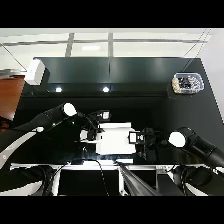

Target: Fold the box and place the chain.

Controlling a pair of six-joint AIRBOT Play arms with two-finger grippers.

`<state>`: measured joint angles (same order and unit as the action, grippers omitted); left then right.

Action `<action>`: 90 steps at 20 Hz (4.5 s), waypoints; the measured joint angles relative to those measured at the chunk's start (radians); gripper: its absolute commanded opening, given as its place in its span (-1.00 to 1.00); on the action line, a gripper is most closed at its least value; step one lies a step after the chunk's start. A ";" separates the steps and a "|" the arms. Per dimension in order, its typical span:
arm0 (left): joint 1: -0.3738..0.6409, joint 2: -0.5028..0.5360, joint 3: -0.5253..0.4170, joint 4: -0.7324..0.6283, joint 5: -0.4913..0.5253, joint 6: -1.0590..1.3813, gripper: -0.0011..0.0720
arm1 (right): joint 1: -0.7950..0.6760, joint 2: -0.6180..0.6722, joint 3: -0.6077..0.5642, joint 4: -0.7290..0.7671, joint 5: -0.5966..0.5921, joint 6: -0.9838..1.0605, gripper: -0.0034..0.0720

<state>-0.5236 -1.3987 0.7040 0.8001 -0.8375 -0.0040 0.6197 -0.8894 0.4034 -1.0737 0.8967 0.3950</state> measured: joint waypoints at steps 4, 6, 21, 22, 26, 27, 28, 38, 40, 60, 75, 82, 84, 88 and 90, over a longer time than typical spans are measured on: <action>0.000 0.000 0.000 0.000 0.000 0.000 -0.90 | 0.004 0.000 0.000 0.030 -0.015 -0.019 0.97; 0.000 0.000 0.000 0.000 0.000 0.000 -0.90 | 0.004 -0.001 0.000 0.040 -0.026 -0.030 0.97; 0.000 0.000 0.000 0.000 -0.001 0.000 -0.90 | 0.026 -0.037 -0.005 0.091 -0.033 -0.048 0.97; 0.000 0.000 0.000 0.000 -0.001 0.000 -0.90 | 0.042 -0.042 -0.005 0.091 -0.038 -0.050 0.97; 0.000 0.000 0.000 0.000 -0.001 0.000 -0.90 | 0.105 -0.053 -0.005 0.095 -0.128 -0.052 0.97; 0.000 0.000 0.000 0.000 -0.001 0.000 -0.90 | 0.115 -0.055 -0.005 0.095 -0.146 -0.052 0.97; 0.000 0.000 0.000 0.000 -0.001 0.000 -0.90 | 0.121 -0.056 -0.005 0.096 -0.161 -0.052 0.97; 0.000 -0.001 0.000 0.000 -0.002 -0.001 -0.90 | 0.132 -0.055 0.018 0.078 -0.230 0.024 0.97; 0.000 -0.001 0.000 0.000 -0.002 -0.001 -0.90 | 0.119 -0.054 0.037 0.041 -0.233 0.077 0.97; 0.000 -0.001 0.000 0.003 -0.008 0.000 -0.90 | -0.034 -0.041 0.132 0.053 -0.184 0.057 0.98; 0.000 -0.001 0.000 0.004 -0.004 0.000 -0.90 | -0.136 -0.168 0.127 0.446 -0.106 -0.322 0.97; 0.000 -0.001 0.000 0.007 -0.002 0.001 -0.90 | -0.131 -0.194 0.075 0.470 -0.082 -0.362 0.95; 0.000 -0.001 0.000 0.007 -0.002 0.001 -0.90 | -0.131 -0.197 0.064 0.475 -0.080 -0.368 0.95; 0.000 -0.001 0.000 0.007 -0.002 0.001 -0.90 | -0.127 -0.216 0.055 0.491 -0.107 -0.394 0.95; 0.000 -0.001 0.000 0.007 -0.002 0.000 -0.90 | -0.122 -0.236 0.053 0.513 -0.122 -0.421 0.95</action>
<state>-0.5236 -1.3994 0.7040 0.8074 -0.8394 -0.0036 0.4980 -1.1252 0.4564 -0.5610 0.7750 -0.0257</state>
